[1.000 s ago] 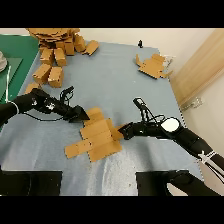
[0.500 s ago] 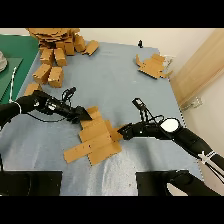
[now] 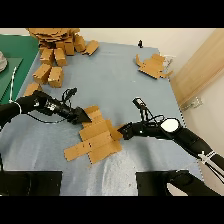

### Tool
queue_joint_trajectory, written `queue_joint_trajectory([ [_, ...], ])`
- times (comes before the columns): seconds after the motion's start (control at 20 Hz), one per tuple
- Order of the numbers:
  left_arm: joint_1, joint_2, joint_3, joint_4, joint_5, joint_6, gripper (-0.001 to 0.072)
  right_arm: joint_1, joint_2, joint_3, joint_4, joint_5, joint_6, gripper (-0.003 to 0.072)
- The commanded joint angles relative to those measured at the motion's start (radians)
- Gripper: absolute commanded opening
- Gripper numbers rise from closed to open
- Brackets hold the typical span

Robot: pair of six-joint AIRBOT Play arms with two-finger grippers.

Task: Fold the box.

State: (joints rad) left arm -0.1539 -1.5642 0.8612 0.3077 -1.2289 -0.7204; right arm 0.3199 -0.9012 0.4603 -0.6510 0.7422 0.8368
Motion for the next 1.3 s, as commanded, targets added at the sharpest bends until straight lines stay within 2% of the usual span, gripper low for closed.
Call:
queue_joint_trajectory([
  [0.0,-0.008,0.0,0.0,-0.001,-0.027,0.02,0.0292,0.0,0.001,0.0,0.0,-0.011,0.0,0.0002],
  [0.45,-0.009,-0.001,0.0,-0.047,0.015,0.055,0.0289,0.0,0.001,0.0,0.001,-0.019,0.0,0.0003],
  [0.55,-0.009,-0.001,0.0,-0.05,0.017,0.071,0.0105,0.0,0.001,0.0,0.001,-0.019,0.0,0.0002],
  [0.85,-0.041,-0.001,0.0,-0.053,0.024,0.105,0.01,0.0,0.001,0.0,0.001,-0.029,0.0,0.0004],
  [0.9,-0.045,-0.001,0.0,-0.054,0.024,0.116,0.002,0.0,0.001,0.0,0.001,-0.038,0.001,0.0005],
  [0.95,-0.046,-0.001,0.0,-0.056,0.024,0.152,0.0011,-0.001,0.001,0.0,0.0,-0.05,0.006,0.0054],
  [1.0,-0.046,0.0,0.002,-0.058,0.024,0.192,0.0011,-0.008,0.001,0.0,-0.005,-0.079,0.03,0.018],
  [1.05,-0.046,0.0,0.01,-0.056,0.024,0.229,0.001,-0.021,0.001,0.0,-0.013,-0.105,0.068,0.0255],
  [1.25,-0.113,0.041,0.094,0.052,0.032,0.302,0.001,-0.143,0.006,0.013,-0.08,-0.13,0.213,0.026],
])
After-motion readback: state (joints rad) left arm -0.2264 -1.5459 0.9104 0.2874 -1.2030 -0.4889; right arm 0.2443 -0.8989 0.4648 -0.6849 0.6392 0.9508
